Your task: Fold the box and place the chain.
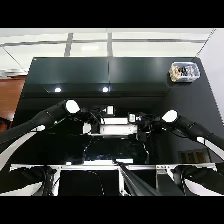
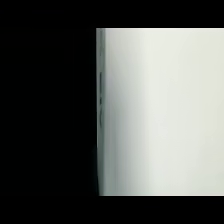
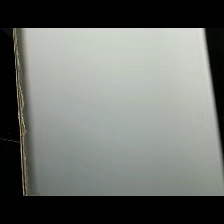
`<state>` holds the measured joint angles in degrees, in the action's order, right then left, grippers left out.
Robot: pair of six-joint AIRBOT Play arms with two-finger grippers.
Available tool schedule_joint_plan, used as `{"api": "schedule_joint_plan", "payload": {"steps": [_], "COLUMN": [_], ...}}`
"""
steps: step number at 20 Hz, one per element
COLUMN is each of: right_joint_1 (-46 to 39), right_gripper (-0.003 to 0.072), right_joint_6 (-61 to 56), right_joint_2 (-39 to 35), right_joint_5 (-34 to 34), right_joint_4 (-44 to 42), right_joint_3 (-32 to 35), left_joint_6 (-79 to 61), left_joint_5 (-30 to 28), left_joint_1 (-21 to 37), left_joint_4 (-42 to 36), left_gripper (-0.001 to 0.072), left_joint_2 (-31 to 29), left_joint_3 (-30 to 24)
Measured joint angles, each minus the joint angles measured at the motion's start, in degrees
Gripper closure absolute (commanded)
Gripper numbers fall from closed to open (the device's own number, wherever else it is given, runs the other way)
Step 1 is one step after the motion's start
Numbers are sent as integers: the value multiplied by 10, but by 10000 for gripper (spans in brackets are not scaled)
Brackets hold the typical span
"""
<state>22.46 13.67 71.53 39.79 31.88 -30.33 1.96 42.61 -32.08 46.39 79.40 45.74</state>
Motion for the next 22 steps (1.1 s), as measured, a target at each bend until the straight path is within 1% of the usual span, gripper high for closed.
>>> {"api": "schedule_joint_plan", "payload": {"steps": [8, 9, 12, 13, 14, 15, 16, 18, 19, 22], "right_joint_1": [10, 11, 12, 12, 12, 12, 12, 12, 12, 12], "right_gripper": [-18, 29, 30, 118, 284, 287, 287, 287, 287, 287], "right_joint_6": [-7, -8, -11, -11, -12, -12, -12, -12, -12, -12], "right_joint_2": [1, 1, 1, 1, 1, 1, 1, 1, 1, 1], "right_joint_5": [-6, -8, -12, -12, -14, -14, -14, -15, -15, -16], "right_joint_4": [11, 12, 13, 13, 13, 13, 13, 14, 14, 14], "right_joint_3": [0, 0, 0, 0, 0, 0, 0, 0, 0, 0], "left_joint_6": [0, 0, 0, 0, 0, 0, 0, 1, 7, 55], "left_joint_5": [-1, -1, -1, -1, -1, 0, 0, -2, -1, 2], "left_joint_1": [0, 0, 0, 0, 0, 0, 0, 0, 0, 0], "left_joint_4": [0, 0, 0, 0, 0, 0, 0, 1, 1, 14], "left_gripper": [681, 681, 680, 680, 678, 662, 518, 186, -4, -6], "left_joint_2": [0, 0, 0, 0, 0, 0, 0, 0, -1, -15], "left_joint_3": [0, 0, 0, 0, 0, 0, 0, 0, 1, 8]}}
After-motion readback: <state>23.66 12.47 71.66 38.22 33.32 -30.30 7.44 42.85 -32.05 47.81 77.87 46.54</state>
